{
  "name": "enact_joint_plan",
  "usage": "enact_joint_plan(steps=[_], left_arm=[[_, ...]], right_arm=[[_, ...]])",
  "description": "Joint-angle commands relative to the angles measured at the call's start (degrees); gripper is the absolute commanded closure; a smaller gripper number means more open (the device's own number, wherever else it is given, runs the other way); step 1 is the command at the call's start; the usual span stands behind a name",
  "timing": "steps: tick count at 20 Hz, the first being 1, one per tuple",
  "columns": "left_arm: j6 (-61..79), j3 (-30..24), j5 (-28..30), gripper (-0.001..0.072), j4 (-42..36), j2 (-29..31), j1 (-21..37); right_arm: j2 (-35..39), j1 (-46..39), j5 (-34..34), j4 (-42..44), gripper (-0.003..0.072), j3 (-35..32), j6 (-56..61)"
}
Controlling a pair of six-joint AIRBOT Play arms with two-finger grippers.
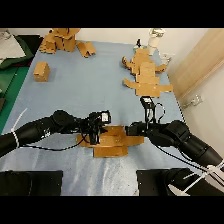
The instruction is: Fold the box.
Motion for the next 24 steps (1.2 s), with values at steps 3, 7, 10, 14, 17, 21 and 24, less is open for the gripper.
enact_joint_plan(steps=[3,7,10,14,17,21,24], left_arm=[[-0.39,-0.13,-2.82,0.0698,0.57,0.11,-0.04],[-0.39,-0.09,-3.93,0.0698,1.36,0.13,0.09],[-0.39,0.44,-3.87,0.0698,1.75,0.11,0.90],[-0.37,1.53,-5.25,0.0698,1.81,0.11,1.99],[-0.87,1.68,-6.27,0.0698,3.34,0.11,1.99],[-5.46,2.01,-6.67,0.0699,7.76,0.11,2.08],[-5.97,2.01,-7.50,0.0699,7.76,0.09,2.08]], right_arm=[[0.02,0.07,-1.42,0.00,0.0684,-0.26,0.02],[0.02,0.04,-1.49,0.00,0.0684,-0.24,0.02],[0.02,0.04,-1.49,-0.02,0.0684,-0.26,0.02],[0.02,0.04,-1.49,-0.02,0.0684,-0.24,0.02],[0.02,0.04,-1.44,-0.02,0.0684,-0.26,0.02],[0.00,0.04,-1.42,0.00,0.0684,-0.26,0.02],[0.02,0.04,-1.38,0.00,0.0684,-0.24,0.02]])
